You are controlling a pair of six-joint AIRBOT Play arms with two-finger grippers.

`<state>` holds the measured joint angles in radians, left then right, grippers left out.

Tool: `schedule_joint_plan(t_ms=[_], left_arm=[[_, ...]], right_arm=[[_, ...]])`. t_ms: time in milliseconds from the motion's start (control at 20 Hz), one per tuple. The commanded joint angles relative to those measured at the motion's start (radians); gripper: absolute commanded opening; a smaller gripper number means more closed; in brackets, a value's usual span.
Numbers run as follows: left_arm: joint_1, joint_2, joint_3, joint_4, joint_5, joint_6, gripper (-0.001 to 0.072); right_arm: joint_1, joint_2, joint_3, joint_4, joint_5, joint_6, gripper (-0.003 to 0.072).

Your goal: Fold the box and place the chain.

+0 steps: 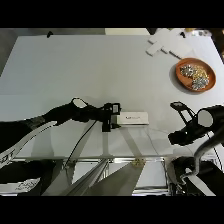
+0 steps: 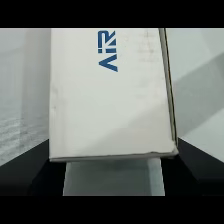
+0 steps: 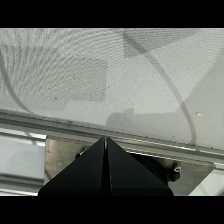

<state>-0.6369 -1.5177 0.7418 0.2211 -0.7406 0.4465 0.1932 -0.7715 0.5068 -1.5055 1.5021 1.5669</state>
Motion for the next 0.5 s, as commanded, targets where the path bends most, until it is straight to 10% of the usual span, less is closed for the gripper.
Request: schedule_joint_plan(t_ms=[0, 450], left_arm=[[0.035, 0.098, 0.0, 0.038, 0.004, -0.129, 0.0005], [0.439, 0.635, -0.001, 0.863, -0.089, -1.13, 0.0003]], right_arm=[[0.0, 0.001, 0.0, 0.0, 0.0, 0.0, 0.0017], [0.0, 0.0, 0.0, 0.0, 0.0, 0.0, 0.0017]])
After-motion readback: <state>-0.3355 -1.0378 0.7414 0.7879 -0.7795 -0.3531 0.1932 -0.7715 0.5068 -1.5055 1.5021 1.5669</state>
